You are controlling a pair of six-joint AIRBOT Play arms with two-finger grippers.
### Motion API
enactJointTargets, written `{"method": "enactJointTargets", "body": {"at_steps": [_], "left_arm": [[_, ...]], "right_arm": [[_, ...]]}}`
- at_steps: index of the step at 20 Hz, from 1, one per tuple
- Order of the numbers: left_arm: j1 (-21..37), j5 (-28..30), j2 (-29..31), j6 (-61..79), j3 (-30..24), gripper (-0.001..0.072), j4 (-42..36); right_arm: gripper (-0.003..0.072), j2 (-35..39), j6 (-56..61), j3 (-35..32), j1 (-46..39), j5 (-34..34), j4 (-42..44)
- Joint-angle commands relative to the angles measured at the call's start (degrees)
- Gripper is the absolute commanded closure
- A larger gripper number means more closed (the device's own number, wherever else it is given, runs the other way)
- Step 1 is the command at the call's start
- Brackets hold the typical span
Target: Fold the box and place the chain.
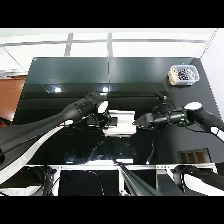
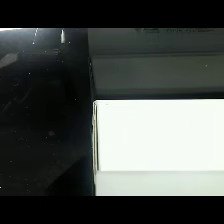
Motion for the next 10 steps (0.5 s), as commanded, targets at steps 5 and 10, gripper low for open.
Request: {"method": "enactJointTargets", "body": {"at_steps": [5,10], "left_arm": [[0.00,0.11,0.00,0.00,0.02,0.0683,0.00],[0.00,0.09,0.00,0.00,0.02,0.0683,0.00]], "right_arm": [[0.0322,-0.04,14.99,8.96,10.21,-4.22,-17.42],[0.0432,-0.07,21.94,10.62,14.05,-10.69,-22.84]]}}
